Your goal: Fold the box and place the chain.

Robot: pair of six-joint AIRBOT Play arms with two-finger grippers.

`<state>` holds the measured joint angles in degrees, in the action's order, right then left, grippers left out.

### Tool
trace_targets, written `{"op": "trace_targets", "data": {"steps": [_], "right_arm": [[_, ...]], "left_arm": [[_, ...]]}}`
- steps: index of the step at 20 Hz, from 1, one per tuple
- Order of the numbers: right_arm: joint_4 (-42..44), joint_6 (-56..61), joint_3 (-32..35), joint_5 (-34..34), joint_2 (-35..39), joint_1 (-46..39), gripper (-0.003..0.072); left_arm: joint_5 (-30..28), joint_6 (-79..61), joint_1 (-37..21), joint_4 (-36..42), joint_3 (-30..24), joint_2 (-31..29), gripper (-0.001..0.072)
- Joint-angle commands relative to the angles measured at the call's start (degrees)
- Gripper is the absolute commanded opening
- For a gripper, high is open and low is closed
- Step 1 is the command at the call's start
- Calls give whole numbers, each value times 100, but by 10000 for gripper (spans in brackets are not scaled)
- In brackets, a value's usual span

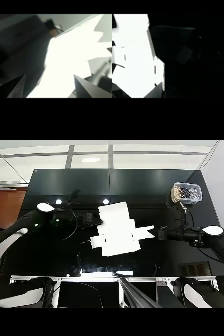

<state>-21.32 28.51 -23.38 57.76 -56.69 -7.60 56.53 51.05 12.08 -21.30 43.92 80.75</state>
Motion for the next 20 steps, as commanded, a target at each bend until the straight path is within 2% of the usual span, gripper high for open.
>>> {"op": "trace_targets", "data": {"steps": [1, 7, 9, 10, 13, 17, 18, 19, 20], "right_arm": [[9, -28, 20, -33, 13, 22, 12], [-35, -28, 20, 7, 13, 22, 12], [-35, -28, 20, 0, 13, 22, 12], [-37, -31, 20, -2, 13, 22, 12], [-37, -28, 20, -2, 13, 22, 12], [-42, -28, 20, -46, 13, 22, 12], [-42, -28, 20, -72, 13, 22, 12], [-42, -28, 20, -90, 13, 22, 12], [-44, -28, 20, -103, 13, 22, 12]], "left_arm": [[946, -863, 52, 400, 518, 870, 711], [1318, -1856, 92, 179, 946, 1364, 691], [1545, -2120, 111, 101, 1147, 1510, 657], [1661, -2131, 162, 11, 1276, 1558, 590], [1786, -2127, 334, -588, 1637, 1574, 520], [1921, -2127, 525, -828, 1714, 1578, 503], [1917, -2127, 544, -881, 1714, 1578, 471], [1912, -2127, 542, -896, 1714, 1580, 343], [1910, -2127, 535, -896, 1714, 1580, 269]]}}
